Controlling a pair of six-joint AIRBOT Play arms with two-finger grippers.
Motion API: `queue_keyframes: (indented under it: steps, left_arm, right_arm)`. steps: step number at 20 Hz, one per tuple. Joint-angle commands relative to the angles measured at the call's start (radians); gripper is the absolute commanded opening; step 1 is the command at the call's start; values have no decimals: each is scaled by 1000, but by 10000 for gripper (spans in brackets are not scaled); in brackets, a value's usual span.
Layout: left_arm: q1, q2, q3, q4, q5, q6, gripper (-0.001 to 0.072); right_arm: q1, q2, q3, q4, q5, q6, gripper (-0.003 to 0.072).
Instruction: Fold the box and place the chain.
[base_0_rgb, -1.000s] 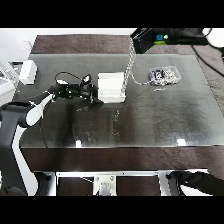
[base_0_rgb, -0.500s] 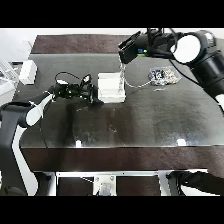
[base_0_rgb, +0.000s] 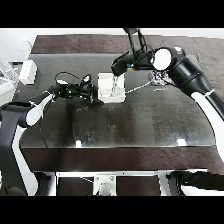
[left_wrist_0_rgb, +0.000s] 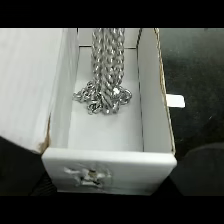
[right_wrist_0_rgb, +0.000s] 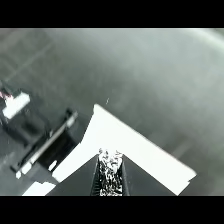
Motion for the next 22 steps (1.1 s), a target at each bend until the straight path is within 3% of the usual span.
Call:
queue_keyframes:
  steps: [1,5,6,8,11,15,22]
  left_arm:
    - [1,0,0,0,1,0,522]
    - [1,0,0,0,0,0,522]
    - [1,0,0,0,0,0,522]
    - [1,0,0,0,0,0,522]
    - [1,0,0,0,1,0,522]
    - [1,0,0,0,1,0,522]
    - [1,0,0,0,1,0,522]
  right_arm:
    - [0,-49,-67,19,-43,0,3]
    - [0,-151,-91,20,-77,0,6]
    - [0,-170,-91,19,-76,0,64]
    - [-5,-178,-90,18,-72,0,559]
    - [-22,-134,-90,14,-63,0,557]
    - [-109,-36,-95,-60,40,57,556]
    - [-408,27,-291,-98,-124,263,556]
